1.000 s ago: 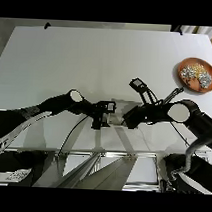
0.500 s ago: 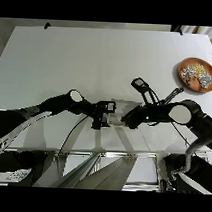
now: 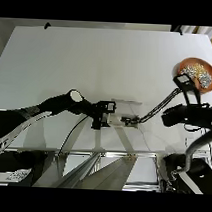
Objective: Fold the box and place the chain.
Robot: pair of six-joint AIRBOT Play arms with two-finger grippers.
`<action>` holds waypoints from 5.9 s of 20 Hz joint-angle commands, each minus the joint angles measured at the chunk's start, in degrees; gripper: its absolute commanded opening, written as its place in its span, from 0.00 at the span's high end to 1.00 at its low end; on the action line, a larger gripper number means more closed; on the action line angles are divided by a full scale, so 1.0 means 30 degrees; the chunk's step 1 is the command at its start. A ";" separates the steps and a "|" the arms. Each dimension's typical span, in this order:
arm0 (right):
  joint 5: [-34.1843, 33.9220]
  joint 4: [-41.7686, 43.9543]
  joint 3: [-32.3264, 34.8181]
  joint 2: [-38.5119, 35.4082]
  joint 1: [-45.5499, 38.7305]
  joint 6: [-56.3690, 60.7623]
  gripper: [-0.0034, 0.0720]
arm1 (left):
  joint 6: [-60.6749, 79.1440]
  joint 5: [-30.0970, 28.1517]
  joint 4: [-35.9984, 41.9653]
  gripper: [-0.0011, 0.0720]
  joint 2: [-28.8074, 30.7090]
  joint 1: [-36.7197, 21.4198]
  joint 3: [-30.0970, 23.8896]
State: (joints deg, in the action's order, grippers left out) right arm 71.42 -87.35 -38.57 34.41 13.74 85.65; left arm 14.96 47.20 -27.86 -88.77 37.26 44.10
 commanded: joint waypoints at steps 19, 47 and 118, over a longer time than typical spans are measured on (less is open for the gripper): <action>-0.7074 -0.1188 -0.5552 1.5664 -0.7118 -0.1078 0.78 | 0.0007 -0.0007 0.0000 0.44 0.0015 -0.0007 0.0022; -0.7053 -0.0372 -0.5552 1.6881 -0.7118 -0.1071 0.93 | 0.0007 -0.0007 -0.0007 0.44 0.0015 -0.0007 0.0022; -0.6754 0.6251 0.1311 0.4335 0.6841 -0.2302 0.68 | 0.0007 -0.0007 -0.0007 0.44 0.0015 -0.0007 0.0022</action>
State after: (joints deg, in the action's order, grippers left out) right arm 45.47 -63.57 -31.16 48.95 34.28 73.30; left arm 14.98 47.20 -27.86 -88.77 37.26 44.10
